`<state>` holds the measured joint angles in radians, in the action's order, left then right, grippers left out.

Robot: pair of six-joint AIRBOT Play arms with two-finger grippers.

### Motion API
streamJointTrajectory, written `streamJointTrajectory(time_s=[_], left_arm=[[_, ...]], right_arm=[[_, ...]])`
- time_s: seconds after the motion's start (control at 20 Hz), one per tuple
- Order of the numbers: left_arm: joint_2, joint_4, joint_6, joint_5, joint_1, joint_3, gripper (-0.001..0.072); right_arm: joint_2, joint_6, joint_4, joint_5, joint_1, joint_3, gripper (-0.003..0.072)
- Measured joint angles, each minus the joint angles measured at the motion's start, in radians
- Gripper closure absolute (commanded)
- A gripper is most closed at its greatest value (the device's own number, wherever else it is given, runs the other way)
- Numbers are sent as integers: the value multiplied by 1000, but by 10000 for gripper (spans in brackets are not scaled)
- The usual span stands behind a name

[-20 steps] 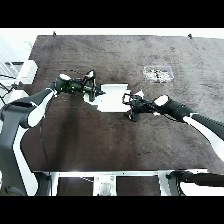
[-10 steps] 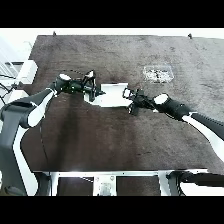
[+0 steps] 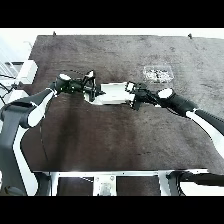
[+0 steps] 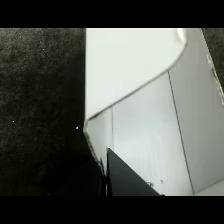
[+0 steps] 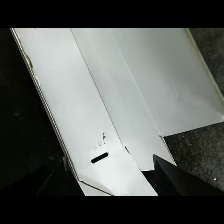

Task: Fold the box and place the chain.

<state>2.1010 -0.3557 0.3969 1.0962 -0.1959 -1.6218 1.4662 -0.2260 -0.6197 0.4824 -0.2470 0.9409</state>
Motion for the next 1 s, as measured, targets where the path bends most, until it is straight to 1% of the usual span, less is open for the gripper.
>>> streamJointTrajectory(time_s=[0.15,0.6,1.0], left_arm=[[0,0,0,0,0,0,689],[0,0,0,3,0,0,689],[0,0,0,4,0,0,689]], right_arm=[[21,-25,0,48,22,32,47],[107,-46,0,240,94,159,46],[188,-47,-2,363,140,259,47]])
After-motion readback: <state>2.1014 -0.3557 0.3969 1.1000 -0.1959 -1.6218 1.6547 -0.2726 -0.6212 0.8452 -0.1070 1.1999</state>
